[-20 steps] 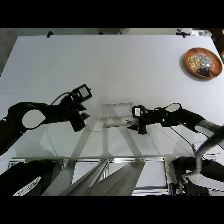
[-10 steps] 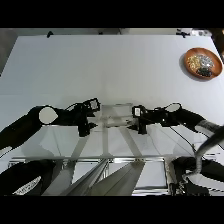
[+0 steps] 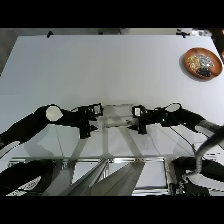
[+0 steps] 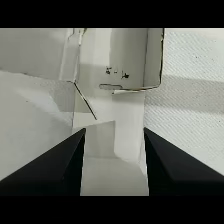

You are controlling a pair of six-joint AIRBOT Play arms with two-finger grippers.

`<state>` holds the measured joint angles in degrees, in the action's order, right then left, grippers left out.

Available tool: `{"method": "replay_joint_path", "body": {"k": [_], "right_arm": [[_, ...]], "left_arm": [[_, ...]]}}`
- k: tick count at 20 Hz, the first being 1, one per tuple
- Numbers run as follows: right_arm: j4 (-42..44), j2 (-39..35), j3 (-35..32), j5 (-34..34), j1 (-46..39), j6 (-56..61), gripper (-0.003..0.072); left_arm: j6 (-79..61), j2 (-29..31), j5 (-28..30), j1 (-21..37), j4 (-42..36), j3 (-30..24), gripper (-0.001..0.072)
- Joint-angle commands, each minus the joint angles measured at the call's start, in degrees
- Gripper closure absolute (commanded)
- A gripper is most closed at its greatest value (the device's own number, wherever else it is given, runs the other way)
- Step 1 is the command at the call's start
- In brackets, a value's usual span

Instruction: Fold the box and place the chain.

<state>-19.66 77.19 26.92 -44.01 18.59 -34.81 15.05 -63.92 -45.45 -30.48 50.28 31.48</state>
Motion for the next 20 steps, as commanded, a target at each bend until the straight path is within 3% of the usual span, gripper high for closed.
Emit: {"method": "replay_joint_path", "body": {"k": [1, 5, 10, 11, 12, 17, 18, 20], "right_arm": [[0.0, 0.0, 0.0, 0.0, 0.0, 0.0, 0.0283], [0.0, 0.0, 0.0, 0.0, 0.0, 0.0, 0.0283], [0.0, 0.0, 0.0, 0.0, 0.0, 0.0, 0.0283], [0.0, 0.0, 0.0, 0.0, 0.0, 0.0, 0.0283], [0.0, 0.0, 0.0, 0.0, 0.0, 0.0, 0.0283], [0.0, 0.0, 0.0, 0.0, 0.0, 0.0, 0.0283], [0.0, 0.0, 0.0, 0.0, 0.0, 0.0, 0.0283], [0.0, 0.0, 0.0, 0.0, 0.0, 0.0, 0.0283]], "left_arm": [[-1.8, -1.5, 1.1, 0.0, -0.4, 0.0, 0.0325], [-3.8, -3.6, 1.5, 0.0, -1.6, 0.0, 0.0325], [-14.0, -5.4, 5.9, 0.0, -10.9, 0.0, 0.0326], [-15.1, -5.9, 6.2, 0.0, -12.4, 0.0, 0.0335], [-15.3, -6.4, 6.2, 0.0, -13.6, 0.0, 0.0389], [-15.3, -6.9, 5.2, -1.8, -15.0, 0.0, 0.0404], [-15.3, -6.9, 5.9, -2.8, -15.0, 0.0, 0.0449], [-15.2, -7.0, 8.9, -4.7, -15.1, 0.0, 0.0449]]}}
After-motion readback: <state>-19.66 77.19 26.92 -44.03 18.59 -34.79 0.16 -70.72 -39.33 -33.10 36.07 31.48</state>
